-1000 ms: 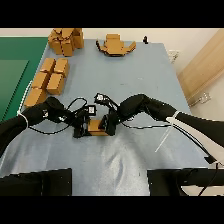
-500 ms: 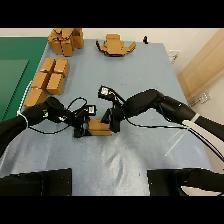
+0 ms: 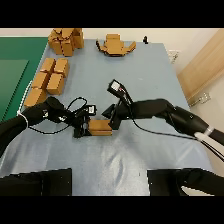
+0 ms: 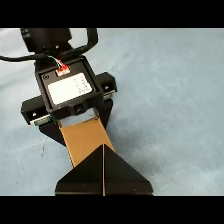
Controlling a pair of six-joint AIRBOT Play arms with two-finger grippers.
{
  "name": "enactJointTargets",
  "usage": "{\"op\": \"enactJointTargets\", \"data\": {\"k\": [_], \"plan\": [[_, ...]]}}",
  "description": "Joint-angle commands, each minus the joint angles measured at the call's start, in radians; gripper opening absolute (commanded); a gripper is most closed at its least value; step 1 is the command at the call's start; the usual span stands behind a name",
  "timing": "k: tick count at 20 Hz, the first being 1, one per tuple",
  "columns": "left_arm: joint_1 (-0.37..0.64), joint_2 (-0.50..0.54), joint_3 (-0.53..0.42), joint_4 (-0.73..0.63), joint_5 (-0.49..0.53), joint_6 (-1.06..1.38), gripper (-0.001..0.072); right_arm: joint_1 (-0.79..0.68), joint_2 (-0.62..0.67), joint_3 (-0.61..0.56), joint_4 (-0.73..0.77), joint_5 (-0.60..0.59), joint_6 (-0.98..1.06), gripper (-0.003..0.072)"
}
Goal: Fold the box.
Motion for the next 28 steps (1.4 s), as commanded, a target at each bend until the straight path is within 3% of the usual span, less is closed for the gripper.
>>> {"op": "enactJointTargets", "data": {"k": [1,6,12,28], "plan": [[0.002,0.000,0.000,0.000,0.015,0.000,0.0293,0.007,0.108,-0.167,0.027,0.154,-0.014,0.0000],[0.001,0.000,0.000,-0.001,0.016,0.000,0.0293,0.051,0.040,-0.148,0.044,0.155,0.097,0.0000],[0.001,0.000,0.000,-0.009,0.018,0.000,0.0293,0.151,-0.012,-0.140,0.010,0.173,0.066,0.0000],[0.001,0.000,0.000,-0.011,0.018,0.000,0.0294,0.154,-0.095,-0.138,0.010,0.200,0.058,0.0000]]}}
